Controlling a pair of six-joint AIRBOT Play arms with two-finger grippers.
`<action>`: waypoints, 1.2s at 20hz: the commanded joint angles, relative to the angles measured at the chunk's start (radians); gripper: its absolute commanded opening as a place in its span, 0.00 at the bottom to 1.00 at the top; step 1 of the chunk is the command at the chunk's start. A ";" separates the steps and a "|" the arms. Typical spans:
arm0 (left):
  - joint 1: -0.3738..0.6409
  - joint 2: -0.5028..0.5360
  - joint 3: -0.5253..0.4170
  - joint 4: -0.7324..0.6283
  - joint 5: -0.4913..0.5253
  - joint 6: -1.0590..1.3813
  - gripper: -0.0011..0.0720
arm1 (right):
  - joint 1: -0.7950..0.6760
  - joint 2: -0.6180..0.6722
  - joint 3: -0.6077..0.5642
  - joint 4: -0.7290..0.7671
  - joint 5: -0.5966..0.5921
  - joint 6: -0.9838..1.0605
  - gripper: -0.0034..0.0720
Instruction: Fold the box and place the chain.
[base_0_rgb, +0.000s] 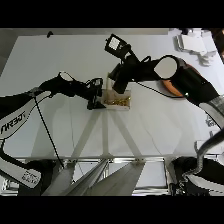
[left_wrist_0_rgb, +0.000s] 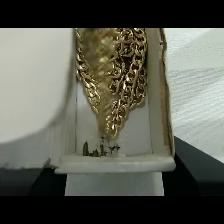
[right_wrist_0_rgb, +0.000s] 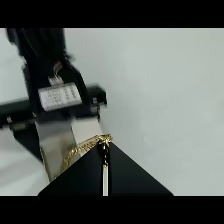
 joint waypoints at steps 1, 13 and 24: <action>0.000 0.000 0.000 0.000 0.000 0.000 0.39 | -0.023 -0.059 0.000 -0.153 0.171 0.173 0.06; 0.000 0.000 0.000 0.000 0.000 0.000 0.39 | -0.211 -0.064 -0.003 -0.157 0.353 0.003 0.57; 0.000 0.000 0.000 0.000 0.000 0.000 0.39 | -0.341 -0.071 -0.330 0.120 0.174 -0.648 0.57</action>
